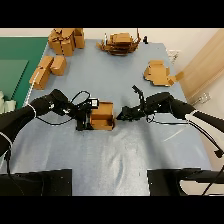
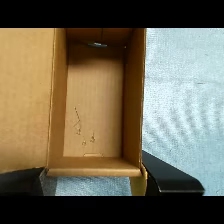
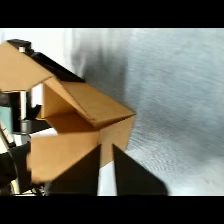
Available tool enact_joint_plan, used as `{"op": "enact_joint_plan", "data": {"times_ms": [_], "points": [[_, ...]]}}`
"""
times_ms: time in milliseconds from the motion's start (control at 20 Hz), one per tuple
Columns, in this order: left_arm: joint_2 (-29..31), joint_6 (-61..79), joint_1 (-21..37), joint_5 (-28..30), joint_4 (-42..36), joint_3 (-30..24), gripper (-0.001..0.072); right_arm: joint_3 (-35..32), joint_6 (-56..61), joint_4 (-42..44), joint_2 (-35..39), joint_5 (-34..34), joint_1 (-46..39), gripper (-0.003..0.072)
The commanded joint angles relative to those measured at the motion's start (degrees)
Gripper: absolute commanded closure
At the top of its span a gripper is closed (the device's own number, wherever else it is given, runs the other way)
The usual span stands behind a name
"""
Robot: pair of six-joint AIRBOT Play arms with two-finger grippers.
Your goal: Fold the box.
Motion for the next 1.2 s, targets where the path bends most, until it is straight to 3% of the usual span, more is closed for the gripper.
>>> {"op": "enact_joint_plan", "data": {"times_ms": [0, 200, 300, 400, 750, 1150], "points": [[0.00, 0.00, 0.02, -0.70, 0.00, 0.00, 0.0360, 1.14, -0.28, 2.84, -0.07, -2.64, 0.42, 0.0451], [0.00, 0.00, 0.02, -0.70, -0.02, 0.00, 0.0360, 1.14, 0.20, 2.38, -0.09, -1.53, 2.75, 0.0439], [0.00, 0.00, 0.02, -0.70, 0.00, 0.00, 0.0360, 1.14, 3.48, 0.24, -0.09, 1.73, 4.74, 0.0327], [0.00, 0.00, 0.02, -0.74, 0.00, 0.00, 0.0360, 1.14, 6.27, -2.69, -0.09, 4.02, 6.21, 0.0308], [0.00, 0.00, 0.02, -0.74, -0.04, 0.00, 0.0360, 2.34, 14.56, -8.39, -0.15, 7.41, 8.39, 0.0307], [0.00, 0.00, 0.02, -1.07, -0.44, 0.00, 0.0360, 14.51, 38.62, -34.07, -2.40, 1.42, 15.58, 0.0307]]}}
